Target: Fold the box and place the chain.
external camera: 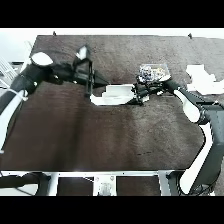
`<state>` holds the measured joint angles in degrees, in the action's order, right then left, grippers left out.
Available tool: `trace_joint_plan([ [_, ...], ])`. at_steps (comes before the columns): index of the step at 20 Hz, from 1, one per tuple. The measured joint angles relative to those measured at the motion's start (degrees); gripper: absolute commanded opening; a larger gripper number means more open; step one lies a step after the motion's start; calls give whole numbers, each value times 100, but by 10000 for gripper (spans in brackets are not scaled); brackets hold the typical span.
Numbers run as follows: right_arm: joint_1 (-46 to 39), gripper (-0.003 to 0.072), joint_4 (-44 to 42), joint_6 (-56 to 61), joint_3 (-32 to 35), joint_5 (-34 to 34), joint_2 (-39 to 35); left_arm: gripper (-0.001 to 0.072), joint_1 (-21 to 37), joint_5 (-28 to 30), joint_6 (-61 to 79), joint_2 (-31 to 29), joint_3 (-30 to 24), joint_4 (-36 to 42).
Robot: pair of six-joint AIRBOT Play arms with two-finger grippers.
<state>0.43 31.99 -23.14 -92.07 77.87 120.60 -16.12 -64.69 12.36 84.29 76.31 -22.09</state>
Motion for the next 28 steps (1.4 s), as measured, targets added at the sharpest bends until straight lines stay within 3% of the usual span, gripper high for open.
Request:
trace_joint_plan([
  [4, 0, 415, 0, 0, 0, 0, 0, 17, -308, 737, 199, 136, -660, -79],
  [9, 0, 415, 0, 0, 0, 0, 0, 18, -415, 1126, 678, 717, -732, 164],
  [21, 0, 415, 0, 0, 0, 2, 0, 18, -133, 1784, 505, 2173, 997, 341],
  [28, -2, 415, 0, 0, 0, 2, 0, 18, -70, 1860, 378, 2625, 1384, 415],
])
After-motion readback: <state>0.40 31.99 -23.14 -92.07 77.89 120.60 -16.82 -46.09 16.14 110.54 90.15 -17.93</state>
